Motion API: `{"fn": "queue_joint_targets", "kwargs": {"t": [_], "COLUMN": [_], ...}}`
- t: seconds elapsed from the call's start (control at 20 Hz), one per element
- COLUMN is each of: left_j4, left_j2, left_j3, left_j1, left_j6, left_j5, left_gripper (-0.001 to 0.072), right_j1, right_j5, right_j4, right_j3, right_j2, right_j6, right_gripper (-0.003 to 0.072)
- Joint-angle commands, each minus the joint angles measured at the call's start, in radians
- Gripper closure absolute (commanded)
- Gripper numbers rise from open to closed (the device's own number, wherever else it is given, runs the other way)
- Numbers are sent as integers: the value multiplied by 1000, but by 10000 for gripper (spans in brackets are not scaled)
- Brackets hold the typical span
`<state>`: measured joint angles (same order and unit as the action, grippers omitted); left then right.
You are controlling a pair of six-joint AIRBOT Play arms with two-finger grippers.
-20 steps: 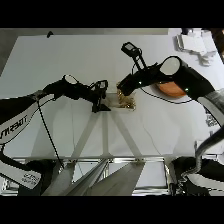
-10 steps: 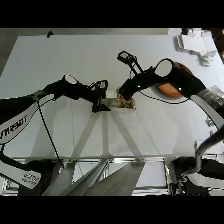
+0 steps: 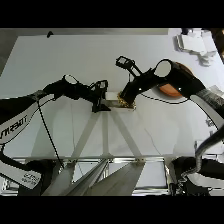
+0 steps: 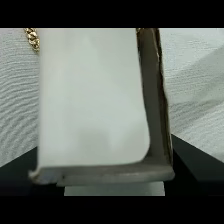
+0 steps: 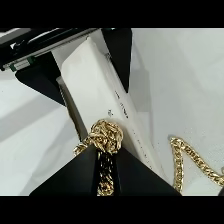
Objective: Fold the box and place the chain.
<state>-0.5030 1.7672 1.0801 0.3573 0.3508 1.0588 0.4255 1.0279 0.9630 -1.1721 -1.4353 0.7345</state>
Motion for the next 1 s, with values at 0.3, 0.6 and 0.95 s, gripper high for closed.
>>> {"fn": "queue_joint_targets", "kwargs": {"t": [0.3, 0.6, 0.95], "left_j4": [0, 0, 0], "left_j2": [0, 0, 0], "left_j3": [0, 0, 0], "left_j1": [0, 0, 0], "left_j6": [0, 0, 0], "left_j5": [0, 0, 0], "left_gripper": [452, 452, 452], "right_j1": [1, 1, -70], "right_j5": [-73, -33, 60], "right_j4": [132, 131, 139], "right_j3": [0, 0, 6], "right_j2": [-44, -41, 141], "right_j6": [58, 58, -91], "right_gripper": [670, 381, 383]}}
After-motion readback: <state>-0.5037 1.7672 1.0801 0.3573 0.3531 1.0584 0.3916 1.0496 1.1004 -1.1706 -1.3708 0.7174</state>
